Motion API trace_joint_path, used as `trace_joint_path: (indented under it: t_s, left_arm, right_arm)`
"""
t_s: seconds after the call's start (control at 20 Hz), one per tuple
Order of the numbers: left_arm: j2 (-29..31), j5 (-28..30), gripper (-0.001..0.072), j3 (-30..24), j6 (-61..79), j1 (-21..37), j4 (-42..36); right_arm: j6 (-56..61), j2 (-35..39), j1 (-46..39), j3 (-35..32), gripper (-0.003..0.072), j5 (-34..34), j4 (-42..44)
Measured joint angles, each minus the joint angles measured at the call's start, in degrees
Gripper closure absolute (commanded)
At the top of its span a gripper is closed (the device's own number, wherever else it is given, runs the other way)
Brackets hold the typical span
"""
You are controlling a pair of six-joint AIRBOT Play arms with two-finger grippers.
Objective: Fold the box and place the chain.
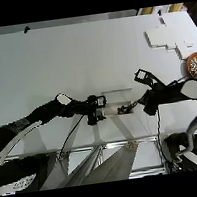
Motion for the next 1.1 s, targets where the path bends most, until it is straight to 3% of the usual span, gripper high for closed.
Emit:
trace_joint_path:
  t_s: [0.2,0.5,0.7,0.75,0.8,0.9,1.1]
  left_arm:
    - [0.00,-0.02,0.0617,0.00,-0.02,0.00,0.00]
    - [0.00,-0.02,0.0617,0.00,-0.02,0.00,0.00]
    - [0.00,0.00,0.0617,0.00,0.00,0.00,0.00]
    - [0.00,0.00,0.0617,0.00,-0.02,0.00,0.00]
    - [0.00,0.00,0.0617,0.00,0.00,0.00,0.00]
    - [0.00,0.00,0.0617,0.00,0.00,0.00,0.02]
    - [0.00,0.00,0.0617,0.00,0.00,0.00,0.00]
  right_arm:
    - [-2.47,5.57,0.00,0.00,0.0668,1.16,10.38]
    - [-8.35,6.99,4.07,0.00,0.0668,-2.23,21.79]
    - [-8.20,4.04,10.54,0.00,0.0666,-8.28,20.24]
    - [-7.43,2.73,11.63,0.00,0.0640,-9.86,19.39]
    - [-6.36,1.27,12.39,0.00,0.0559,-11.10,18.73]
    - [-5.16,-1.64,13.31,0.00,0.0501,-12.83,17.07]
    - [-4.20,-4.04,12.13,0.50,0.0503,-13.07,12.02]
